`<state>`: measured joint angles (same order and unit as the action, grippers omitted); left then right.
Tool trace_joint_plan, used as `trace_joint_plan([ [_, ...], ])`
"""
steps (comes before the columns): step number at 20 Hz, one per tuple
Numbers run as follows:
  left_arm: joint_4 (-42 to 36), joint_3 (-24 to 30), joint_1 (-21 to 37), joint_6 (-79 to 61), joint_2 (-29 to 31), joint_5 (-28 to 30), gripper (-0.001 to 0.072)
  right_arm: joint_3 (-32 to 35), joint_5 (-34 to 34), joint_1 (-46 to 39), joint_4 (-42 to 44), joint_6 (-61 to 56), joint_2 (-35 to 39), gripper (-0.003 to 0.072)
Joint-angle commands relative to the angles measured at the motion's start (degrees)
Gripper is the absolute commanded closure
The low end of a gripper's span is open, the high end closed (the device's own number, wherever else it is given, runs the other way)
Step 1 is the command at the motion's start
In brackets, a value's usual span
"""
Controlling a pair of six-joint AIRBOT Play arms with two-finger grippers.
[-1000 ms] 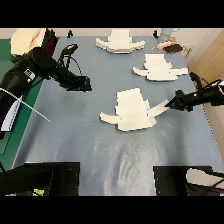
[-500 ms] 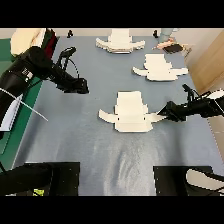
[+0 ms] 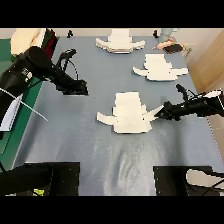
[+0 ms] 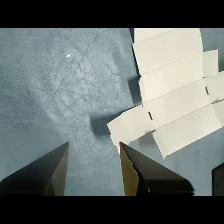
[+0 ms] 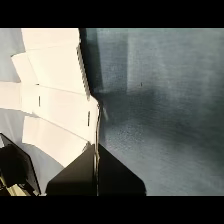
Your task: Fold the box.
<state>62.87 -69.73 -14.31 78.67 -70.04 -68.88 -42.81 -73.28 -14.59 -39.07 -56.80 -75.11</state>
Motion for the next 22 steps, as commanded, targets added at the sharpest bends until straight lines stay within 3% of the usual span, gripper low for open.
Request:
trace_joint_plan([
  [1, -0.1, -0.1, 0.0, 0.2, 0.0, -3.6, 0.0226, 0.6, -3.1, 0.4, 4.7, 5.0, 1.0, 0.0687],
  [3, 0.4, -0.1, 0.2, 2.1, 0.0, -4.4, 0.0226, 4.9, 0.0, 3.1, 7.2, 8.0, 5.7, 0.0688],
  [7, 0.3, 0.6, 1.5, 3.2, -2.2, -6.5, 0.0225, 16.0, 15.2, 13.0, 6.1, 8.2, 19.0, 0.0688],
  [10, -0.4, 2.4, 1.5, 2.6, -5.0, -6.4, 0.0225, 17.9, 21.4, 19.0, 5.9, 6.1, 24.4, 0.0687],
  [15, -12.9, 6.6, 1.5, -7.6, -10.5, -1.1, 0.0224, 17.9, 22.4, 22.6, 5.8, 3.7, 25.4, 0.0687],
  [22, -28.4, 6.7, 1.5, -21.0, -21.8, 4.6, 0.0224, 17.9, 22.3, 22.6, 4.3, 2.1, 25.4, 0.0687],
])
